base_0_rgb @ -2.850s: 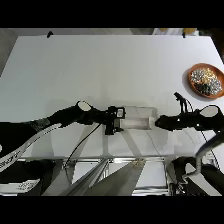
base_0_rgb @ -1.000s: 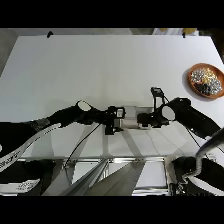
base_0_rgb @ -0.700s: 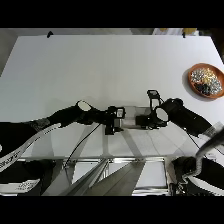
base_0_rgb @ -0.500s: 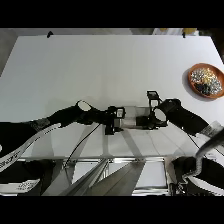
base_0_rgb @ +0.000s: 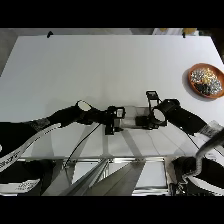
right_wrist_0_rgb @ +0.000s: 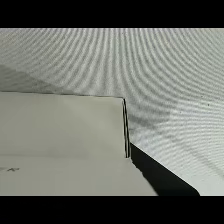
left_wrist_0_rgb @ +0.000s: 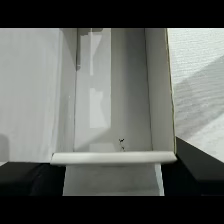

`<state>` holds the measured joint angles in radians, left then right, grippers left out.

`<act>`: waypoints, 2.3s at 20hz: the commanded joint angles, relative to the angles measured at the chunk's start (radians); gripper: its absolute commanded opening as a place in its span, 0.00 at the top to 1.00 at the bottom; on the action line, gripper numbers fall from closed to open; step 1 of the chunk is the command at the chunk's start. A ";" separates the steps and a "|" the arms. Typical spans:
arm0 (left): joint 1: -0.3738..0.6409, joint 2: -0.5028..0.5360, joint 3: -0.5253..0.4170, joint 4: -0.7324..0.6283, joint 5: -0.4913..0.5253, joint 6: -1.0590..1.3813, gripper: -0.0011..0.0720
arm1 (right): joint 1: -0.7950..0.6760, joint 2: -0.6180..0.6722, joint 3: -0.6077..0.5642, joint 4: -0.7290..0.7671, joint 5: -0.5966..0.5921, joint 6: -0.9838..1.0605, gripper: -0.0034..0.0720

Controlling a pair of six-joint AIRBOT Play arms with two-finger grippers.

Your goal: Fold the box and place the chain.

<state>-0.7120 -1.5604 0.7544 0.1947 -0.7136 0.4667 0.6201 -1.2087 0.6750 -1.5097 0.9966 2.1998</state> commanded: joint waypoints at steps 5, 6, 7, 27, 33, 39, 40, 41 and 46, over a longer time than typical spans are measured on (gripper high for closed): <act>0.000 -0.001 0.001 0.001 -0.002 0.000 0.67 | 0.000 -0.010 0.001 -0.065 0.006 0.048 0.71; 0.000 -0.001 0.001 0.001 -0.002 0.000 0.67 | 0.000 -0.018 0.001 -0.065 0.009 0.048 0.71; 0.000 -0.001 0.001 0.001 -0.002 0.000 0.67 | 0.000 -0.024 0.001 -0.064 0.010 0.048 0.69; 0.000 -0.001 0.001 0.001 -0.002 0.000 0.67 | -0.042 -0.001 0.002 -0.048 0.036 0.044 0.76; 0.000 -0.001 0.001 0.001 -0.002 0.000 0.67 | -0.042 -0.001 -0.028 0.010 0.023 0.016 0.93; 0.000 -0.001 0.001 0.001 -0.002 0.000 0.67 | -0.042 0.039 -0.028 -0.022 0.020 -0.104 0.55; 0.000 -0.001 0.001 0.001 -0.001 0.000 0.67 | -0.042 0.069 -0.027 -0.035 0.029 -0.145 0.55; 0.000 -0.001 0.001 0.001 -0.002 0.000 0.67 | -0.042 0.108 -0.027 -0.044 0.046 -0.197 0.53; 0.000 -0.001 0.001 0.001 -0.002 0.000 0.67 | -0.072 0.391 0.033 -0.064 0.207 -0.386 0.47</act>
<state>-0.7124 -1.5608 0.7547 0.1951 -0.7151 0.4667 0.5686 -0.9520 0.6716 -1.5566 1.1103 1.9270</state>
